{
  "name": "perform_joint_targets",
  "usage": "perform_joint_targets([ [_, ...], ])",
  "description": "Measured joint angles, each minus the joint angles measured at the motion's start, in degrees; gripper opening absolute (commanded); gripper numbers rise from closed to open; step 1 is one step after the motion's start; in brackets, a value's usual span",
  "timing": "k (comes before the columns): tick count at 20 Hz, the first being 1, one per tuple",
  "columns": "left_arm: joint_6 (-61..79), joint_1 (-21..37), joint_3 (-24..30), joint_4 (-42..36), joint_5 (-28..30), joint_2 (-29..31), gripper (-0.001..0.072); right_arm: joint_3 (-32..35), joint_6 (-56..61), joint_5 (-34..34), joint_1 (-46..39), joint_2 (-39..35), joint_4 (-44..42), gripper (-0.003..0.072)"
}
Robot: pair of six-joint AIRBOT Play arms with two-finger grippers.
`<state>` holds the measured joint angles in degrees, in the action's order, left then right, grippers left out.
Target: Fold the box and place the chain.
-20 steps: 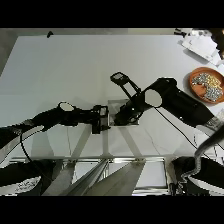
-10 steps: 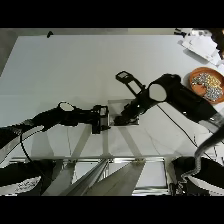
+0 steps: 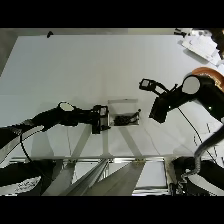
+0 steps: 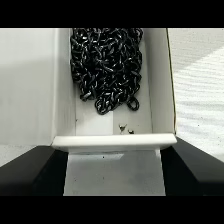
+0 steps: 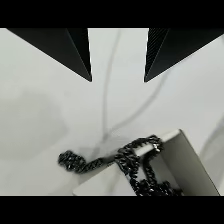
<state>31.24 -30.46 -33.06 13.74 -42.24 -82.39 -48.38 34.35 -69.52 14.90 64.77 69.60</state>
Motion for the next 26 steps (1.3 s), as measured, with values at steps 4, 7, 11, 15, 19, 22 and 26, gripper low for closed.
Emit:
perform_joint_targets([
  [4, 0.00, 0.00, 0.00, 0.00, 0.00, 0.00, 0.0456, 5.33, -21.11, 11.21, -3.08, 0.81, -7.04, 0.0486],
  [7, 0.00, 0.02, 0.00, 0.00, 0.00, 0.00, 0.0456, 6.69, -30.93, 13.64, -3.74, 2.89, -9.97, 0.0484],
  [11, 0.00, 0.00, 0.00, 0.02, 0.00, 0.00, 0.0456, 7.32, -39.15, 16.06, -2.97, 6.58, -12.02, 0.0431],
  [15, -0.02, 0.00, 0.00, 0.02, 0.00, 0.00, 0.0456, 7.50, -41.99, 20.48, -1.25, 9.55, -14.14, 0.0404],
  [19, 0.00, 0.00, 0.00, 0.02, 0.00, 0.00, 0.0456, 7.54, -42.73, 23.69, -0.33, 12.17, -15.37, 0.0353],
  [22, 0.00, 0.00, 0.00, 0.02, 0.00, 0.00, 0.0456, 7.54, -41.83, 24.83, -0.09, 13.33, -15.65, 0.0144],
  [26, -0.02, 0.00, 0.00, 0.00, 0.00, 0.00, 0.0456, 7.52, -40.98, 25.11, -0.02, 13.84, -15.58, 0.0036],
])
